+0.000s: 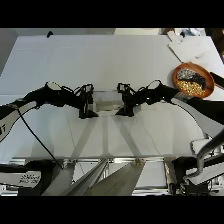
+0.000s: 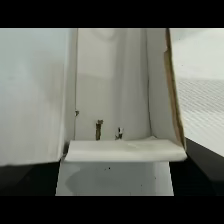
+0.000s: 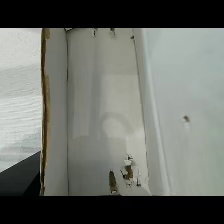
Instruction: Fold the box and place the chain.
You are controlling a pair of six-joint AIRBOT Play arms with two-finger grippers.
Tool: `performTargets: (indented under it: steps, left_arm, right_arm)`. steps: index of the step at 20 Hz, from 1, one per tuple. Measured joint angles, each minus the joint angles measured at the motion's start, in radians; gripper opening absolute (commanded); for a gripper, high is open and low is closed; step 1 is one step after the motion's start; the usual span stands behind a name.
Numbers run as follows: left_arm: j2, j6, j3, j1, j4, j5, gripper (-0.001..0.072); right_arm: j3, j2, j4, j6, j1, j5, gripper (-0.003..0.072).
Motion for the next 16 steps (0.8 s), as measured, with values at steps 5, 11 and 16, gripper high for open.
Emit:
performTargets:
  steps: [5,11,16]
  left_arm:
    - [-0.017,-0.032,0.002,-0.027,0.0,0.04,0.0295]
    - [-0.022,-0.047,0.002,-0.034,0.006,0.05,0.0153]
    - [-0.023,-0.051,0.002,-0.035,0.008,0.051,0.0153]
  right_arm:
    - [0.0,0.0,0.0,0.0,0.0,0.0,0.0525]
    - [0.0,0.0,-0.001,-0.002,0.0,0.0,0.0525]
    - [0.0,0.0,-0.001,-0.001,0.0,0.0,0.0525]
